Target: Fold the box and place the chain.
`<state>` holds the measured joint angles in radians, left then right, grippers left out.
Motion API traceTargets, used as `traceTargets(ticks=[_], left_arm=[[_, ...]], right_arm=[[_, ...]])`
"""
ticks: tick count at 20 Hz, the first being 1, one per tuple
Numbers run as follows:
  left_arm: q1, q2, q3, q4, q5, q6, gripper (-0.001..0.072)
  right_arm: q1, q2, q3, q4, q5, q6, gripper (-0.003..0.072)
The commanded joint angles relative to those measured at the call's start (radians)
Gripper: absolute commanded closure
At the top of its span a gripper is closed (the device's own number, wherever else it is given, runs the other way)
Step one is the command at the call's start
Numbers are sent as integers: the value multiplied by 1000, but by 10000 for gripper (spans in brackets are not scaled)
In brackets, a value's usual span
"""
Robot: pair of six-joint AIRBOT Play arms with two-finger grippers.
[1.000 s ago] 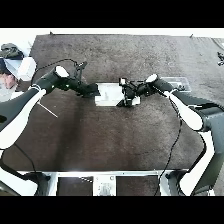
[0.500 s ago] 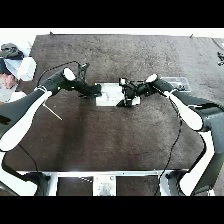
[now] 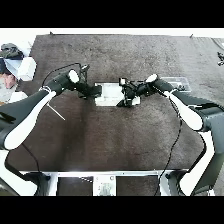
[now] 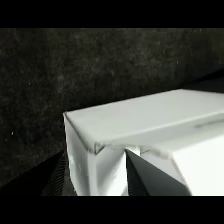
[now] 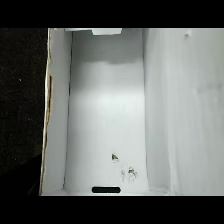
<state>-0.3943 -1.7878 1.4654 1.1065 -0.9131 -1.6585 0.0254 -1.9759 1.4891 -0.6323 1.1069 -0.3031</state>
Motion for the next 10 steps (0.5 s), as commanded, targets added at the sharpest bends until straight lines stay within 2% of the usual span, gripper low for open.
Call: traceTargets(ticks=[1,2,5,10], left_arm=[[-23,-59,107,109,-120,-112,331],[-39,-80,153,185,-170,-171,365],[-79,-126,250,327,-271,-265,365],[-87,-159,284,384,-299,-315,365]], right_arm=[[0,1,0,0,0,0,364],[0,1,0,0,0,0,364],[0,1,0,0,0,1,364],[0,1,0,0,0,0,363]])
